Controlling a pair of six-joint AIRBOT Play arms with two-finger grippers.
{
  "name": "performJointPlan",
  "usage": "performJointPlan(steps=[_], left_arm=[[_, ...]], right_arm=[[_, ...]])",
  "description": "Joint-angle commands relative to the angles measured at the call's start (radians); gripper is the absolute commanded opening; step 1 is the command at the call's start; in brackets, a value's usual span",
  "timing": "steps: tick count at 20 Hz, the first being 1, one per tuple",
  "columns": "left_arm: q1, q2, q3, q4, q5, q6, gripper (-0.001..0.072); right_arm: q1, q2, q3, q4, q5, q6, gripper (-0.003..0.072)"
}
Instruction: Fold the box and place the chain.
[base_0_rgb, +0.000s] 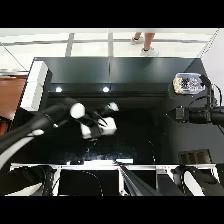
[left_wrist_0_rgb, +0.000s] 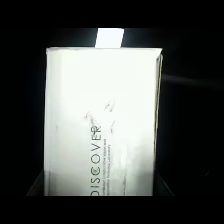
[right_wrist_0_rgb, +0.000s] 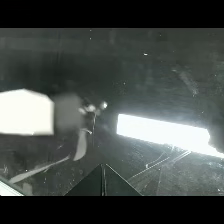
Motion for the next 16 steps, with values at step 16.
performJointPlan(steps=[16], left_arm=[[1.228, 0.147, -0.039, 0.116, -0.173, -0.197, 0.0369]], right_arm=[[0.0, 0.0, 0.0, -0.018, -0.089, -0.002, 0.0013]])
